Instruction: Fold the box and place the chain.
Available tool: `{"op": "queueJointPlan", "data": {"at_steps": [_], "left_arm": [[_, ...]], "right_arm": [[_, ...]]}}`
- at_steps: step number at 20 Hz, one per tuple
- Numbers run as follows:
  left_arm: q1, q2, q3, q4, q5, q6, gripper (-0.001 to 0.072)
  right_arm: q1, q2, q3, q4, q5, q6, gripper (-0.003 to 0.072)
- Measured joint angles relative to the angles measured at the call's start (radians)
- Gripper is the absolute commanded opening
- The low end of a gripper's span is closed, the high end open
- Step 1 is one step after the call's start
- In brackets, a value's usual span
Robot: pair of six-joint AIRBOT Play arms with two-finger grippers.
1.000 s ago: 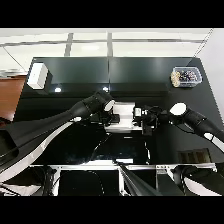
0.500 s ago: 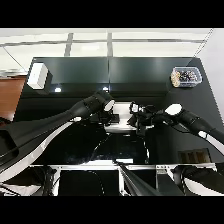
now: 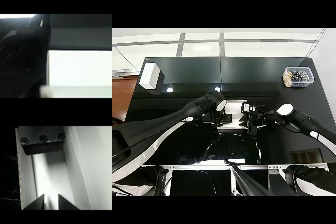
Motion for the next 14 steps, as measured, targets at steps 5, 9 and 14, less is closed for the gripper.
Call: {"op": "queueJointPlan", "data": {"at_steps": [5, 9, 14], "left_arm": [[0.000, 0.000, 0.000, 0.000, -0.004, 0.000, 0.0029], [0.000, 0.000, 0.000, 0.000, -0.006, 0.003, 0.0029], [0.000, 0.000, 0.000, 0.000, -0.006, 0.003, 0.0029]], "right_arm": [[-0.016, 0.057, 0.011, -0.039, 0.018, 0.133, 0.0012], [-0.124, 0.201, 0.071, -0.186, 0.118, 0.492, 0.0012], [-0.437, 0.299, 0.078, -0.368, 0.167, 1.036, 0.0011]]}}
